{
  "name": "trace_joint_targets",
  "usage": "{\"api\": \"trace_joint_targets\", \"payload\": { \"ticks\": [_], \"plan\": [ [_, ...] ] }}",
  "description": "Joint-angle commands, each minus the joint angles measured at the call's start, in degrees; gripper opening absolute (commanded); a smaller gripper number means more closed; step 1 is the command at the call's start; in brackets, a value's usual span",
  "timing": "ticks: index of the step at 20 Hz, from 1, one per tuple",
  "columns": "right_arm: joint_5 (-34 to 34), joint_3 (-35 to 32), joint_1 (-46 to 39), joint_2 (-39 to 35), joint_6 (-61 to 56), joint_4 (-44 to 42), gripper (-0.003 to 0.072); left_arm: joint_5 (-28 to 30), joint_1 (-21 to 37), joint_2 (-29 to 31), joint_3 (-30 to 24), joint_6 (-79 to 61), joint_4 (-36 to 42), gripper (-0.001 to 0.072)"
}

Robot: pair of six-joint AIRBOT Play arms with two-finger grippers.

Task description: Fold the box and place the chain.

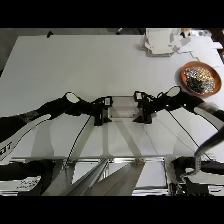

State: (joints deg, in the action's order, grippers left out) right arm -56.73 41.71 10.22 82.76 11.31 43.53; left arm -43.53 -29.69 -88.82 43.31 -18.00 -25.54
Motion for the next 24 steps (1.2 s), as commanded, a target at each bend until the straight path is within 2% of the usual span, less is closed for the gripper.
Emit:
{"api": "trace_joint_targets", "payload": {
  "ticks": [1,4,5,7,8,10,14,20,24],
  "plan": [
    [-4.3,0.1,-4.0,-5.1,-6.4,6.3,0.0700,0.0,0.0,0.0,0.0,0.2,0.1,0.0272],
    [-5.9,0.1,-9.8,-11.1,-8.2,7.6,0.0678,0.0,0.0,0.0,0.0,0.2,0.1,0.0272],
    [-6.1,0.1,-11.4,-13.1,-8.1,7.1,0.0633,0.0,0.0,0.0,0.0,0.2,0.1,0.0272],
    [-7.0,0.1,-12.9,-17.0,-7.8,3.7,0.0409,0.0,0.0,0.0,0.0,0.2,0.1,0.0272],
    [-7.0,0.1,-12.8,-17.9,-7.8,1.1,0.0273,-0.1,0.0,0.0,0.0,0.2,0.1,0.0272],
    [-8.1,0.1,-11.6,-18.1,-7.6,-6.8,0.0032,-0.2,0.0,0.0,0.0,0.2,0.1,0.0272],
    [-3.9,0.1,-5.7,-14.9,-4.8,-12.7,0.0013,-0.5,0.0,0.0,0.0,0.2,0.1,0.0272],
    [13.6,0.1,1.5,-5.1,-7.0,-20.7,0.0012,-0.9,0.0,0.0,0.0,0.2,0.1,0.0272],
    [11.8,0.1,1.4,-3.0,-10.0,-14.1,0.0012,-0.9,0.0,0.0,0.0,0.2,0.1,0.0272]
  ]
}}
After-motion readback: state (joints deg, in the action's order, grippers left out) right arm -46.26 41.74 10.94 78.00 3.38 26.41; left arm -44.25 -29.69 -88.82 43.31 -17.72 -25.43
